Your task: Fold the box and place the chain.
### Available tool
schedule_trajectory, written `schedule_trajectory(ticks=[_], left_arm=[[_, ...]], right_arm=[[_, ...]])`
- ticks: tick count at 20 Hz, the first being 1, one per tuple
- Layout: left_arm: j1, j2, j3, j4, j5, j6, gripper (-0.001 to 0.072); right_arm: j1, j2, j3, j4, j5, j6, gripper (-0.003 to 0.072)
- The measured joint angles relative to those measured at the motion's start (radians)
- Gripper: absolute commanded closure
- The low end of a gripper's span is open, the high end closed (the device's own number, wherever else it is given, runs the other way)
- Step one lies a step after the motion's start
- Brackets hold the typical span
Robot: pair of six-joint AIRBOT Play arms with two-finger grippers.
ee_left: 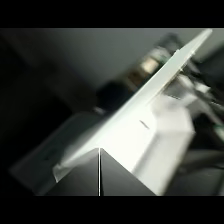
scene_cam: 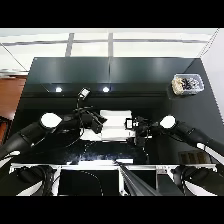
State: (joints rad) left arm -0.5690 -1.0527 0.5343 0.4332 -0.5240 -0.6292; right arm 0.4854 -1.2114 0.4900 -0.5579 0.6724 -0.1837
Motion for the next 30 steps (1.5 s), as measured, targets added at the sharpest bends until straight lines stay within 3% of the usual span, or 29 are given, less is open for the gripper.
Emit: schedule_trajectory(ticks=[5, 11, 16, 18, 21, 22, 24, 27, 30], left_arm=[[-0.013, -0.09, 0.008, 0.019, 0.058, 0.058, 0.0687], [-0.014, -0.133, 0.025, 0.089, 0.019, 0.073, 0.0686], [0.005, -0.051, 0.058, 0.234, 0.019, 0.073, 0.0686], [0.037, 0.01, 0.062, 0.299, -0.029, 0.051, 0.0685], [0.1, 0.073, 0.062, 0.364, -0.179, 0.042, 0.0665], [0.114, 0.081, 0.061, 0.386, -0.251, 0.07, 0.0529], [0.126, 0.086, 0.05, 0.42, -0.367, 0.146, -0.0011], [0.112, 0.078, 0.022, 0.448, -0.408, 0.276, 0.0004], [0.085, 0.052, 0.006, 0.459, -0.353, 0.379, 0.0051]], right_arm=[[0.0, 0.0, 0.0, 0.0, 0.0, 0.0, 0.0207], [0.0, 0.0, 0.0, 0.0, 0.0, 0.0, 0.0207], [0.0, 0.0, 0.0, 0.0, 0.0, 0.0, 0.0207], [0.0, 0.0, 0.0, 0.0, 0.0, 0.0, 0.0207], [0.0, 0.0, 0.0, 0.0, 0.0, 0.0, 0.0207], [0.0, 0.0, 0.0, 0.0, 0.0, 0.0, 0.0207], [0.0, 0.0, 0.0, 0.0, 0.0, 0.0, 0.0207], [0.0, 0.0, 0.0, 0.0, 0.0, 0.0, 0.0207], [0.0, 0.0, 0.0, 0.0, 0.0, 0.0, 0.0207]])
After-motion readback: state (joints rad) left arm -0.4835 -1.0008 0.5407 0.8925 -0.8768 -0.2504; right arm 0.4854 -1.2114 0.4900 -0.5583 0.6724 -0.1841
